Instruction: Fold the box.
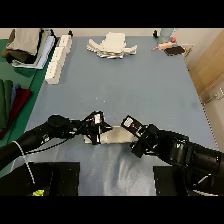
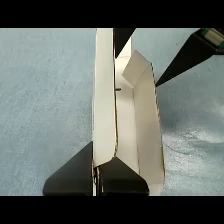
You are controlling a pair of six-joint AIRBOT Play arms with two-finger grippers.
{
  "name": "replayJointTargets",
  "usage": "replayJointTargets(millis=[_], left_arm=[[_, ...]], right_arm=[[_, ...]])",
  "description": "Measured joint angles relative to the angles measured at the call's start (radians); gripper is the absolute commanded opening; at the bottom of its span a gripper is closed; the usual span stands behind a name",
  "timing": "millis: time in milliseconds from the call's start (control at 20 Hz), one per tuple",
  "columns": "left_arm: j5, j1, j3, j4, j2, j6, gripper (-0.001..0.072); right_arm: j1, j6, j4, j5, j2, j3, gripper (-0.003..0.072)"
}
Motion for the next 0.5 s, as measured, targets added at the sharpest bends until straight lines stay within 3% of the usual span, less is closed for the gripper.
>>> replayJointTargets(millis=[100, 500], left_arm=[[-0.001, 0.0, 0.0, 0.001, 0.0, 0.0, 0.0015], [0.0, 0.0, 0.0, 0.0, 0.0, 0.0, 0.0015]], right_arm=[[-0.004, 0.007, -0.015, 0.003, 0.003, 0.0, 0.072], [-0.06, -0.109, -0.01, -0.013, 0.007, 0.0, 0.072]])
